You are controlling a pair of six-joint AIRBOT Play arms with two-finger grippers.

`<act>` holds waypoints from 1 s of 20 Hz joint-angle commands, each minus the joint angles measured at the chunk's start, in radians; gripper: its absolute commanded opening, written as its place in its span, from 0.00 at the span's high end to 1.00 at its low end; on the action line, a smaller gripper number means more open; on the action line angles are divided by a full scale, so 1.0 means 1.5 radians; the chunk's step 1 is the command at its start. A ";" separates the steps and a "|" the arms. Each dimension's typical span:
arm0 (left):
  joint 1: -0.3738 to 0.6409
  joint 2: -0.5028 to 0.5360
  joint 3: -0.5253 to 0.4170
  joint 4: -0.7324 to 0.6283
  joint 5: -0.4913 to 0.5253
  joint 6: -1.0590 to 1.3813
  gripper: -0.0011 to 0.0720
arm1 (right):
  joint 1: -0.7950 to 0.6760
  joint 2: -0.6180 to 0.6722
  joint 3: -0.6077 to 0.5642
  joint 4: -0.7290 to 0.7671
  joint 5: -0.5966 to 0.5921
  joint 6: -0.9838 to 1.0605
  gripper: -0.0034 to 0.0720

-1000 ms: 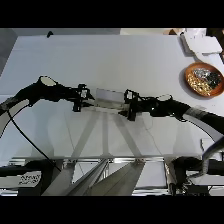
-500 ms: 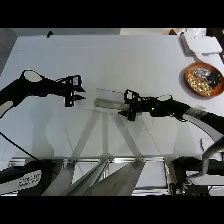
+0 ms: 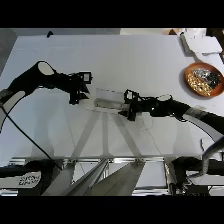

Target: Fold the box and place the chain.

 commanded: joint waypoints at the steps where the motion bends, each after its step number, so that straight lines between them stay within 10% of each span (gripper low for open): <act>1: -0.018 -0.056 0.012 0.015 -0.004 -0.008 0.61 | 0.000 0.000 0.000 0.000 0.000 0.000 0.36; 6: -0.027 -0.064 0.012 0.019 -0.009 -0.007 0.62 | 0.000 0.000 0.000 0.000 0.000 0.000 0.36; 9: -0.035 -0.064 0.012 0.019 -0.040 -0.004 0.97 | 0.000 0.000 0.000 0.000 0.000 0.000 0.36; 20: -0.037 -0.064 0.012 -0.096 -0.043 0.025 0.98 | 0.000 0.000 0.000 0.000 0.000 0.000 0.36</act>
